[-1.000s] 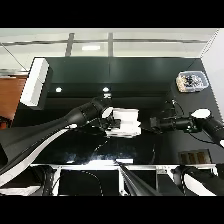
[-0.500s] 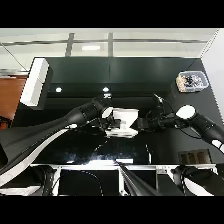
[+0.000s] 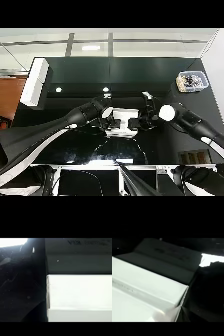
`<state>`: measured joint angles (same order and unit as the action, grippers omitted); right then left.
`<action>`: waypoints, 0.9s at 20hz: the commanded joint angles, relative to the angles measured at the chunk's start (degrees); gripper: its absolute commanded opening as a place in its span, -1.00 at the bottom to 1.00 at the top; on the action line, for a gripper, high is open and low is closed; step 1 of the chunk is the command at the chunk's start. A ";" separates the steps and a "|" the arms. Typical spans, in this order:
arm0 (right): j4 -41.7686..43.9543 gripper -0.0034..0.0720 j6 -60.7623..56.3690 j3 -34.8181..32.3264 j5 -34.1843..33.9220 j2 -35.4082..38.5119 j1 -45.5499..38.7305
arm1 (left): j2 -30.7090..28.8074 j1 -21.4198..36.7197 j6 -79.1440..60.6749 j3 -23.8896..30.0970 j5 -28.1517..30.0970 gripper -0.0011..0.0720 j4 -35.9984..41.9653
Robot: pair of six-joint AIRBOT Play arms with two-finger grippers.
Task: Fold the box and place the chain.
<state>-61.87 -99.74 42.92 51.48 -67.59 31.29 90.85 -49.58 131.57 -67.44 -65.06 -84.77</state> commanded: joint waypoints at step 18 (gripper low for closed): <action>-18.32 -0.11 -28.35 8.96 10.16 -8.28 8.13 | 0.04 0.04 -0.02 -0.07 0.00 -0.90 -0.02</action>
<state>-80.03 -127.20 51.81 61.17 -75.61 39.35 90.85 -49.58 131.52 -67.44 -65.06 -84.73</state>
